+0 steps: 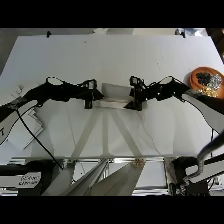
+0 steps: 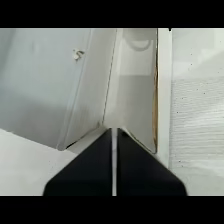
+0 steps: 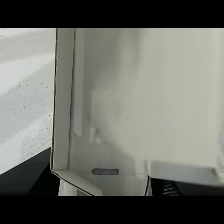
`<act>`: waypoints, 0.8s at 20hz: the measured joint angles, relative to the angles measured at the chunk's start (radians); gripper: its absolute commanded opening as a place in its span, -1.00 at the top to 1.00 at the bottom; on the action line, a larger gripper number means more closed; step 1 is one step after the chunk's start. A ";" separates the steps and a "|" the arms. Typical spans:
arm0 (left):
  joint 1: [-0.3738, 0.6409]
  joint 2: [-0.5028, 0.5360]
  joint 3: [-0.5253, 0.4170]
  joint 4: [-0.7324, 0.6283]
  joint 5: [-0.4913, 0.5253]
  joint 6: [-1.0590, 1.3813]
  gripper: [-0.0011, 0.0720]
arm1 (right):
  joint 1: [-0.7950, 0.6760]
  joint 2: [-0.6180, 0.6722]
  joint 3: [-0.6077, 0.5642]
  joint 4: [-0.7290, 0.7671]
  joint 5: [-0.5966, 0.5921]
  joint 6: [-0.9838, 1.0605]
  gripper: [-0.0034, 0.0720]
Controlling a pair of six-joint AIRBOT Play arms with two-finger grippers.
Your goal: Fold the box and place the chain.
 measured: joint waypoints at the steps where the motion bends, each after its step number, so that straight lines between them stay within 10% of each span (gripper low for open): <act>1: 0.007 0.011 0.000 0.003 -0.003 -0.016 0.94 | 0.000 0.000 0.000 0.001 0.000 0.000 -0.28; 16: 0.369 0.298 -0.215 0.224 0.117 -0.645 0.98 | 0.000 0.000 0.000 -0.002 0.003 -0.003 -0.28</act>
